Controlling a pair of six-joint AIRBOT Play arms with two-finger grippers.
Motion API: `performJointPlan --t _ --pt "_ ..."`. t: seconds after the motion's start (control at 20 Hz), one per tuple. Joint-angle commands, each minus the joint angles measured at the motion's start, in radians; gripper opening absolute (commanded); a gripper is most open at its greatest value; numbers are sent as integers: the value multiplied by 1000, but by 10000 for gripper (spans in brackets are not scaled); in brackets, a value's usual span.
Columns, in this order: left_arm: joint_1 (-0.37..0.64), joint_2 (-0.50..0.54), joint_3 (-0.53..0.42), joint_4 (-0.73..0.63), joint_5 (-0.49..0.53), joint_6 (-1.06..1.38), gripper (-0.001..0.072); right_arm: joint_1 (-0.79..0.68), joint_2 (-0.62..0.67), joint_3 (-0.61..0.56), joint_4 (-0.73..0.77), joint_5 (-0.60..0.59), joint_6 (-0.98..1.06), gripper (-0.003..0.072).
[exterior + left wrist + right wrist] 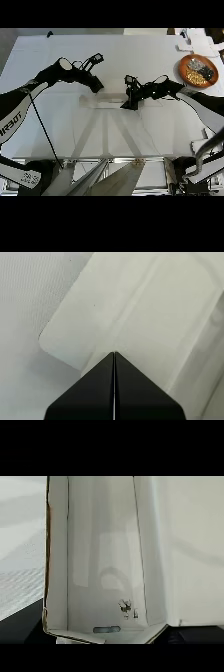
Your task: Fold the box and place the chain.
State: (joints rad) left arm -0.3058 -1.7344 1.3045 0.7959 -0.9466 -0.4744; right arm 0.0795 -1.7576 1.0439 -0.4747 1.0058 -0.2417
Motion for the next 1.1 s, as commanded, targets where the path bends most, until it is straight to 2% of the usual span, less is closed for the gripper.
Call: performJointPlan --t 0.0,0.25,0.3,0.35,0.4,0.55,0.6,0.65,0.7,0.95,1.05 --pt "16 50 0 5 -92 6 10 0 0 1 1 0 1 497" --pt "77 174 0 27 -202 60 19 0 0 1 1 0 1 497" --pt "84 195 0 40 -225 98 84 0 0 1 1 0 1 497" --pt "90 212 0 59 -249 143 256 0 0 1 1 0 1 497" --pt "94 220 0 78 -268 175 349 0 0 1 1 0 1 497" --pt "93 212 -14 164 -291 275 359 0 0 1 1 0 1 497" --pt "92 208 -31 167 -282 288 462 0 0 1 1 0 1 497" --pt "92 204 -53 161 -263 293 615 0 0 1 1 1 1 497" --pt "92 197 -76 161 -242 299 651 0 0 1 1 0 1 497" --pt "78 151 -177 158 -238 626 624 0 0 1 1 1 1 497" --pt "67 127 -183 124 -235 687 603 0 0 1 1 1 1 497"
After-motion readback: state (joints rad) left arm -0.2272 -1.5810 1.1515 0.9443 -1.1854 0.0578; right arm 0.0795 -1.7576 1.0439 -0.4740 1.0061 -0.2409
